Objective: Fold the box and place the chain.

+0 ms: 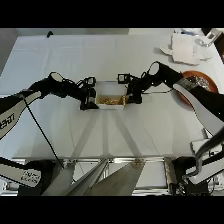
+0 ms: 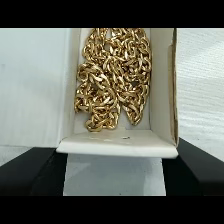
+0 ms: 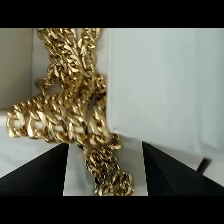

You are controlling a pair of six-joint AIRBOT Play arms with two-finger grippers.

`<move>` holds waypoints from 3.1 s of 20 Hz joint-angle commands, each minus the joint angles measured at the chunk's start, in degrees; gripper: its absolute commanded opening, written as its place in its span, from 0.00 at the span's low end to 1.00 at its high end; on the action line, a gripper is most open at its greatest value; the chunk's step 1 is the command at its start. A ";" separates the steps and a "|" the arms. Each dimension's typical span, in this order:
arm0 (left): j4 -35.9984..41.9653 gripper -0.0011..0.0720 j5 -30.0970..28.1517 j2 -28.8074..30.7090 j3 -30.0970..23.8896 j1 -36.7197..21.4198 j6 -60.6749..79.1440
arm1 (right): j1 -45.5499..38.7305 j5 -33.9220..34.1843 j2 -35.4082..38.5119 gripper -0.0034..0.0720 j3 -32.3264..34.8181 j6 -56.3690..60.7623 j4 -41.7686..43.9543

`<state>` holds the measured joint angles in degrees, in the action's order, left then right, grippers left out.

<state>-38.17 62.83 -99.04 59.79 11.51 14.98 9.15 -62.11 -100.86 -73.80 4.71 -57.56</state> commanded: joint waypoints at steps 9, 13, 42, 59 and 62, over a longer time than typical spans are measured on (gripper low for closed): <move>-0.02 0.56 0.00 0.00 -0.02 0.02 0.00 | 1.20 -0.07 -1.79 0.07 1.95 0.22 -8.39; -0.02 0.56 0.00 0.00 -0.02 0.02 0.02 | 1.25 -1.09 -0.55 0.06 1.92 4.42 -8.37; -0.02 0.56 -0.02 0.00 -0.02 0.02 0.02 | 17.20 23.17 18.40 0.06 1.90 28.76 -2.54; -0.02 0.56 -0.02 0.00 -0.02 0.02 0.02 | -3.30 2.99 23.26 0.75 8.55 24.39 -9.70; -0.02 0.56 -0.02 0.00 -0.02 0.02 0.02 | -2.84 7.15 19.08 0.75 14.23 16.96 -9.66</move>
<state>-38.17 62.83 -99.04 59.79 11.51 14.98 7.62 -56.69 -79.00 -64.05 28.18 -67.00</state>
